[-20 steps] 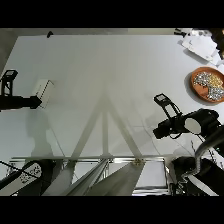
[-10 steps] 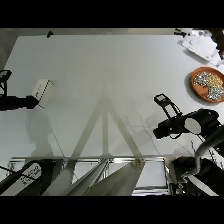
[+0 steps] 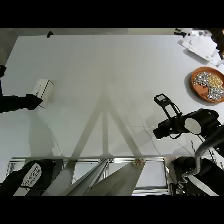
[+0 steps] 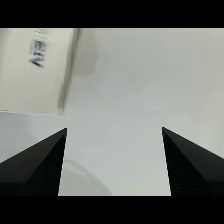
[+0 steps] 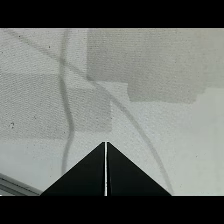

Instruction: Fold the box and place the chain.

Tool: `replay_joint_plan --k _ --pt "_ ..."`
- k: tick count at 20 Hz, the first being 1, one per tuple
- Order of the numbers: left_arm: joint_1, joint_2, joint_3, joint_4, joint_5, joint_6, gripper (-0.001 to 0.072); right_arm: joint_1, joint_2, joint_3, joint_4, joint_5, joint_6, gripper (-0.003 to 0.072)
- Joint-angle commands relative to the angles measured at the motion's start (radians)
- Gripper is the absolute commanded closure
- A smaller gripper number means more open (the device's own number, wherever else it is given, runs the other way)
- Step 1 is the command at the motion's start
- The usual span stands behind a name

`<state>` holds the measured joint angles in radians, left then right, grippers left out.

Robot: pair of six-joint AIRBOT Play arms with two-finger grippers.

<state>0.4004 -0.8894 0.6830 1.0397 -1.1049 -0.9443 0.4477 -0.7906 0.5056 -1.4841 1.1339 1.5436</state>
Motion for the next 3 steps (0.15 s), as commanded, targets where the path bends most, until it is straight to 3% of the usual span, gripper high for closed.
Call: replay_joint_plan --k 1,3 --pt "-0.063 0.011 -0.025 -0.041 -0.080 -0.006 0.0084 0.000 0.001 0.001 0.000 0.000 0.000 0.0674" --pt "-0.097 0.011 -0.029 -0.041 -0.077 -0.006 0.0084 0.000 0.001 0.001 0.000 0.000 0.000 0.0674"
